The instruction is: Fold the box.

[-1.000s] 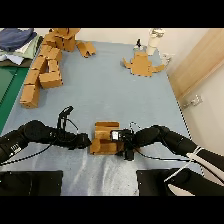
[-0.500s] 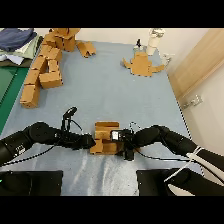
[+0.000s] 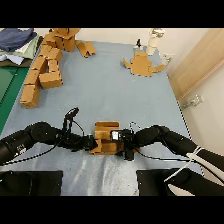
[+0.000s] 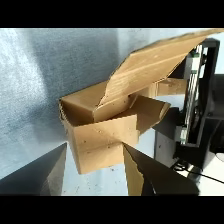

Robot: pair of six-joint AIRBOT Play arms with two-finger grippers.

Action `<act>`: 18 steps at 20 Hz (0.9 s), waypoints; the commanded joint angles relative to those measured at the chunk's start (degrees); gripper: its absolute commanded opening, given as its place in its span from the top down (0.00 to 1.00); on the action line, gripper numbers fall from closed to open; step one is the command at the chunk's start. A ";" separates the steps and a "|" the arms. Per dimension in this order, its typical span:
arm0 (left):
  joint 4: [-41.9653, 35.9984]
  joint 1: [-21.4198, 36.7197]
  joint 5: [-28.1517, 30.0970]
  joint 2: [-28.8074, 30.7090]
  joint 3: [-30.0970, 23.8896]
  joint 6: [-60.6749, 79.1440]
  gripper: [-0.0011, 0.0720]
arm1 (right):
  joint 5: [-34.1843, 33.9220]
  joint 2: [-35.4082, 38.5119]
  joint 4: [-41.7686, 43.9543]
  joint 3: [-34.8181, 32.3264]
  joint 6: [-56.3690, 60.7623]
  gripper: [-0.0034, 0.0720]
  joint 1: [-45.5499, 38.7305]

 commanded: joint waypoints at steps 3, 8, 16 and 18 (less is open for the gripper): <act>11.80 -5.27 -0.90 -3.21 3.39 -11.41 0.25 | 0.02 0.00 0.02 0.02 0.02 0.22 -0.02; 20.24 -9.57 -1.46 -9.55 9.49 -18.73 0.25 | 0.02 0.00 0.02 0.02 0.02 0.22 -0.02; 34.32 -14.40 -10.10 -16.63 19.08 -32.24 0.25 | 0.02 0.00 0.00 0.02 0.02 0.22 -0.02; 37.27 -15.89 -12.26 -18.01 20.76 -36.30 0.25 | 0.02 0.00 0.00 0.02 0.02 0.22 -0.02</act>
